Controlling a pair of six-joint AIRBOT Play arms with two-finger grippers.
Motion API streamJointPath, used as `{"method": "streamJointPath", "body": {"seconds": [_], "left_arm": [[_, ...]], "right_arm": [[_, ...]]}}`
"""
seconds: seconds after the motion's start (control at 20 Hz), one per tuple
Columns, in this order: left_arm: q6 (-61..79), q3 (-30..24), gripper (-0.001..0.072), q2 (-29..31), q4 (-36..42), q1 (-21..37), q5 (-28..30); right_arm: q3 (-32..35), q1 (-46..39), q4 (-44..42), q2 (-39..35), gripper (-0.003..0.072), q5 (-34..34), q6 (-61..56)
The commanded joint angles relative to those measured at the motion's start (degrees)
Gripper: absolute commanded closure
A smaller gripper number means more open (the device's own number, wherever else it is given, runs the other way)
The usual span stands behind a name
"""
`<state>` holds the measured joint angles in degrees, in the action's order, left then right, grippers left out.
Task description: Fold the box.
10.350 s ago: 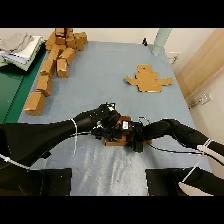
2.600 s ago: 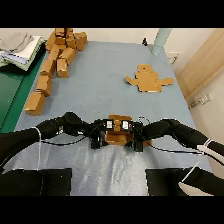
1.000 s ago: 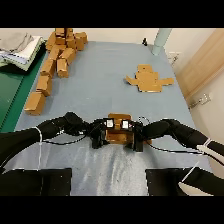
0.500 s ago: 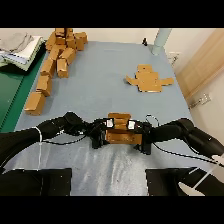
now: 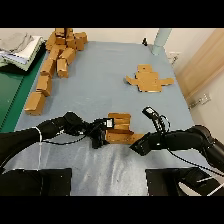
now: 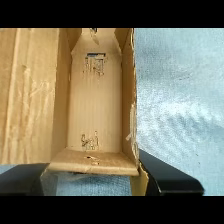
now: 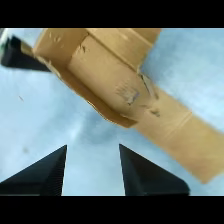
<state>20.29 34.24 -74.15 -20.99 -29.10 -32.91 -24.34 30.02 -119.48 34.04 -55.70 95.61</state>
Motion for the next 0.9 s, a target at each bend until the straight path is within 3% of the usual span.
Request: {"method": "streamJointPath", "body": {"seconds": [0.0,0.1,0.15,0.2,0.25,0.35,0.65,0.85], "left_arm": [[0.0,0.0,0.022,0.0,0.0,0.0,-0.1],[0.0,0.0,0.022,0.0,0.0,0.0,-0.1],[0.0,0.0,0.0221,0.0,0.0,0.0,-0.1],[0.0,0.0,0.022,0.0,0.0,0.0,-0.1],[0.0,0.0,0.0221,0.0,0.0,0.0,0.0],[0.0,0.0,0.0221,0.0,0.0,0.0,-0.1],[0.0,0.0,0.022,0.0,0.0,0.0,-0.1],[0.0,0.0,0.022,0.0,0.0,0.0,-0.1]], "right_arm": [[1.4,0.4,-6.8,-0.8,0.0191,4.2,-20.6],[1.4,0.4,-6.8,-0.5,0.0212,6.0,-23.4],[1.4,0.4,-7.1,0.1,0.0312,6.0,-23.9],[1.4,0.4,-7.7,0.9,0.0531,6.4,-24.2],[1.2,0.4,-9.5,2.2,0.0685,8.0,-24.2],[-1.4,0.2,-10.8,5.6,0.0685,10.3,-21.1],[-19.3,-5.4,-9.7,25.9,0.0685,5.0,-6.7],[-23.9,-7.9,-9.5,36.0,0.0685,3.8,1.6]]}}
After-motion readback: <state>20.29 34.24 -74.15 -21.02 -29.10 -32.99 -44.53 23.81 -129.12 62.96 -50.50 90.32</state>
